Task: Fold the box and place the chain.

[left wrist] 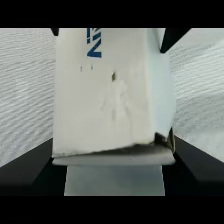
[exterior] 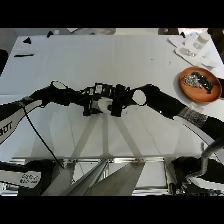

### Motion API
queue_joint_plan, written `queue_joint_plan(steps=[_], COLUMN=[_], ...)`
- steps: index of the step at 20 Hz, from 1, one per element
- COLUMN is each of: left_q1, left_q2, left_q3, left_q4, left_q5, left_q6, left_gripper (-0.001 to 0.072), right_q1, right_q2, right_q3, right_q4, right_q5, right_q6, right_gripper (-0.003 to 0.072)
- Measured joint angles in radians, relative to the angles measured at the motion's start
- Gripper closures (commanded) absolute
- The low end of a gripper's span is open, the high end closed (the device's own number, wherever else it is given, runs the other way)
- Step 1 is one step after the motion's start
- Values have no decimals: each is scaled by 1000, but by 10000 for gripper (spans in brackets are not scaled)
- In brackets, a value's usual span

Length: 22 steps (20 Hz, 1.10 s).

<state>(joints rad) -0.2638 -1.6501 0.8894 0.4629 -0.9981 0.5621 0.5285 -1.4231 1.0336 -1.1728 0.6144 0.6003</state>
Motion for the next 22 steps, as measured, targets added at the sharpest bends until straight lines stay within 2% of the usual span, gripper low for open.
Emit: queue_joint_plan(steps=[2, 4, 12, 14, 15, 20, 22], left_q1=[0, 0, 0, 0, 0, 0, 0], left_q2=[0, 0, 0, 0, 0, 0, 0], left_q3=[0, 0, 0, 0, 0, 0, 0], left_q4=[-3, -2, 1, 1, 1, 1, 1], left_q5=[5, 4, 0, 0, 0, -1, -1], left_q6=[1, 1, 2, 2, 2, 2, 2], left_gripper=[364, 364, 364, 364, 364, 364, 364], right_q1=[1, 1, 17, 21, 23, 25, 25], right_q2=[6, 15, 27, 25, 25, 24, 24], right_q3=[0, 0, -5, -16, -23, -45, -48], right_q4=[-31, -48, -64, -62, -61, -61, -57], right_q5=[-9, -13, -16, -22, -24, -36, -36], right_q6=[13, 21, 30, 31, 31, 31, 31], right_gripper=[237, 292, 301, 411, 419, 406, 349])
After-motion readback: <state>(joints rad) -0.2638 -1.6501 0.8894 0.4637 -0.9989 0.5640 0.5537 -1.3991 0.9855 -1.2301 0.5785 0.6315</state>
